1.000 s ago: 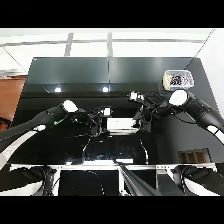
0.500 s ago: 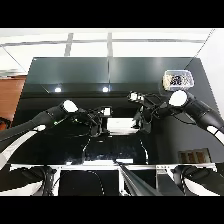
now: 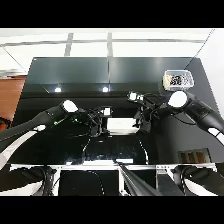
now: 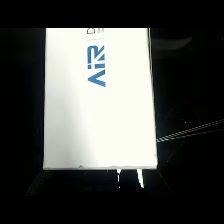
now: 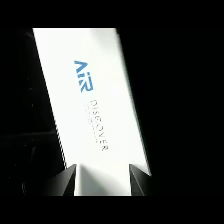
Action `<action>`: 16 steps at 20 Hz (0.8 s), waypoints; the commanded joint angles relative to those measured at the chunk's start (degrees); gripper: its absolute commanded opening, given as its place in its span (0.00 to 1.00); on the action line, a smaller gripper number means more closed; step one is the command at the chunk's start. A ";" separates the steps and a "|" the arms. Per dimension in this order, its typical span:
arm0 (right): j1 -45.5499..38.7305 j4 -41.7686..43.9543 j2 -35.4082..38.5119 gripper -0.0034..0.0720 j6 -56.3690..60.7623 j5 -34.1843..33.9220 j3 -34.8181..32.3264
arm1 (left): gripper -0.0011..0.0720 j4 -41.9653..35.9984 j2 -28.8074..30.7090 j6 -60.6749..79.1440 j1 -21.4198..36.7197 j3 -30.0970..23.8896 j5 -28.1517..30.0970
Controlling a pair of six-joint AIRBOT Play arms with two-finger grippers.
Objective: Fold the box and place the chain.
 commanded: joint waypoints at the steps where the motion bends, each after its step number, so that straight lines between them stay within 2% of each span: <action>1: -2.64 0.79 3.63 0.55 6.58 3.82 0.46 | 0.52 0.04 -0.02 0.04 0.00 0.04 -0.04; 2: -4.76 0.76 4.59 0.55 10.88 6.21 0.42 | 0.52 0.04 -0.02 0.04 0.00 0.04 -0.04; 3: -7.34 0.90 4.85 0.49 16.57 10.03 0.31 | 0.52 0.04 -0.02 0.04 0.00 0.04 -0.04; 4: -9.81 2.19 4.85 0.21 22.16 13.97 -0.79 | 0.52 0.04 -0.02 0.04 0.00 0.04 -0.04; 5: -11.67 5.64 4.85 0.06 24.63 17.25 -2.86 | 0.52 0.04 -0.02 0.04 0.00 0.04 -0.04; 7: -13.31 18.43 4.83 0.05 22.60 19.15 -8.83 | 0.52 0.04 -0.02 0.04 0.00 0.04 -0.04; 9: -12.81 31.01 4.83 0.05 20.59 14.14 -13.99 | 0.52 0.02 -0.02 0.04 -0.02 0.04 -0.09; 10: -12.20 34.42 4.76 0.05 20.74 10.29 -15.34 | 0.52 0.02 -0.02 0.04 -0.02 0.04 -0.09; 13: -9.79 36.33 3.56 0.05 22.64 0.81 -15.67 | 0.52 0.02 -0.02 0.04 0.00 0.04 -0.07; 16: -7.15 35.39 1.16 0.05 22.80 -3.28 -15.65 | 0.52 0.02 -0.02 0.04 -0.02 0.04 -0.09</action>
